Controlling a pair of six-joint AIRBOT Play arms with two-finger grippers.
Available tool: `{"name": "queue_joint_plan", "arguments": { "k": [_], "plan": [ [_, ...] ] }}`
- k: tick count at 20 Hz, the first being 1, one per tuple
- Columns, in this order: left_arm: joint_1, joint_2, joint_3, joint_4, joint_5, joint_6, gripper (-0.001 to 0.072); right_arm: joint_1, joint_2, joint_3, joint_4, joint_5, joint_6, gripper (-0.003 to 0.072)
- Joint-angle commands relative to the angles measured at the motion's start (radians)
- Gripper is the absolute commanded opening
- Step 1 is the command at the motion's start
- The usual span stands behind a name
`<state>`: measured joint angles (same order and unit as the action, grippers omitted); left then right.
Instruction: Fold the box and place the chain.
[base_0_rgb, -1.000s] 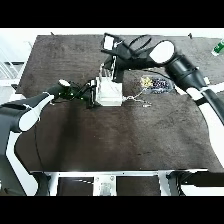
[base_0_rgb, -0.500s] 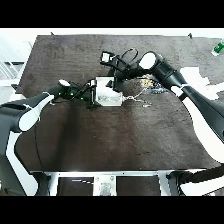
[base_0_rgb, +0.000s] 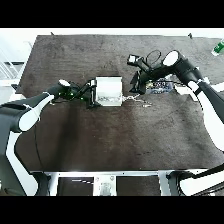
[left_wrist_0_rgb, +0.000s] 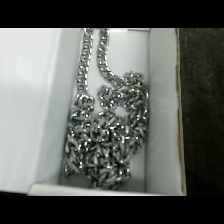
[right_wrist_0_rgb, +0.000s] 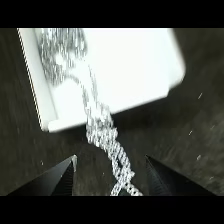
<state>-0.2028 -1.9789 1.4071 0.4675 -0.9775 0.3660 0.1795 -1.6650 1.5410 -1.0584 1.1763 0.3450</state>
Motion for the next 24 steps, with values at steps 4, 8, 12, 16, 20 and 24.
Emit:
{"name": "queue_joint_plan", "arguments": {
  "k": [4, 8, 12, 16, 20, 24],
  "plan": [
    [0.001, 0.000, 0.001, 0.000, 0.000, 0.000, 0.0179, 0.008, -0.129, -0.042, 0.003, -0.108, -0.148, 0.0514],
    [0.001, 0.000, 0.001, 0.000, 0.001, 0.000, 0.0179, 0.048, -0.178, -0.042, 0.007, -0.163, -0.193, 0.0514],
    [0.001, 0.000, 0.001, 0.000, 0.001, 0.000, 0.0179, 0.063, -0.201, -0.041, 0.041, -0.208, -0.231, 0.0456],
    [0.001, 0.000, 0.001, 0.000, 0.001, 0.000, 0.0179, 0.064, -0.203, -0.039, 0.041, -0.206, -0.221, 0.0124],
    [0.001, 0.000, 0.001, 0.000, 0.001, 0.000, 0.0179, 0.056, -0.136, -0.032, 0.040, -0.109, -0.198, 0.0012],
    [0.001, 0.000, 0.001, 0.000, 0.001, 0.000, 0.0179, 0.055, 0.008, -0.032, 0.018, -0.090, -0.166, 0.0011]
  ]
}}
